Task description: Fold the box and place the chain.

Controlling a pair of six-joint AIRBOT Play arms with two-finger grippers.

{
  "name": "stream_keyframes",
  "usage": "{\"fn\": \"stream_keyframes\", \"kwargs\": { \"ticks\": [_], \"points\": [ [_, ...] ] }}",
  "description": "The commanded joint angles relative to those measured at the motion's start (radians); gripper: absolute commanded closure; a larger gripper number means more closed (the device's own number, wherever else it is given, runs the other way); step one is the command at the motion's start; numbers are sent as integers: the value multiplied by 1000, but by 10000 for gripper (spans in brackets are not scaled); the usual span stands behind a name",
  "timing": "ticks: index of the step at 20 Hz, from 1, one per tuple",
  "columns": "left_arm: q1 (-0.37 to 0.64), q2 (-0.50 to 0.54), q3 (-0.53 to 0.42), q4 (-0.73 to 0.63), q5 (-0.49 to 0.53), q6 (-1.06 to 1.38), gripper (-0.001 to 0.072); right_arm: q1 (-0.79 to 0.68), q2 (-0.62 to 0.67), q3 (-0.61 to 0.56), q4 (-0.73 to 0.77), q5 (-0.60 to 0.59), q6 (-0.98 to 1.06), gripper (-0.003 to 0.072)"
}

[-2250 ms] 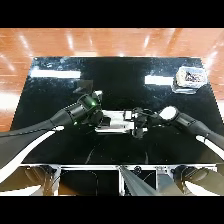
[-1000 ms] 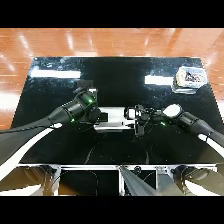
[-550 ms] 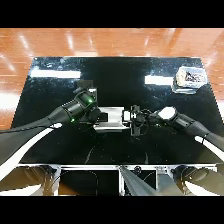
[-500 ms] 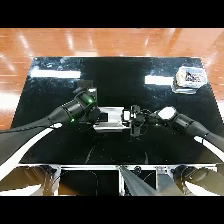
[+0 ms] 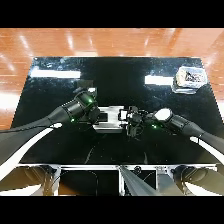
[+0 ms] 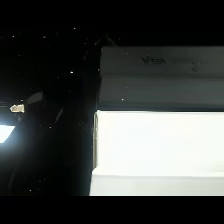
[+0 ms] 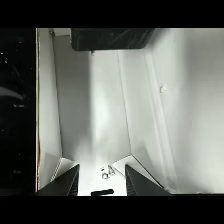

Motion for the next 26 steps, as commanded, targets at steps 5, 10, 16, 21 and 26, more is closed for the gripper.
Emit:
{"fn": "stream_keyframes", "kwargs": {
  "ticks": [5,10,16,21,26],
  "points": [
    [-5,-1,0,-11,-4,23,690,3,-2,0,10,-11,0,306],
    [-5,-1,0,-11,-9,22,690,3,-2,0,11,-11,0,305],
    [-5,-1,0,-11,-14,22,690,3,-2,0,9,-2,0,312],
    [-5,-1,0,-11,-14,22,690,3,-2,0,9,-2,0,380],
    [-5,-1,0,-11,-14,22,690,3,-2,0,9,-2,0,231]
  ]
}}
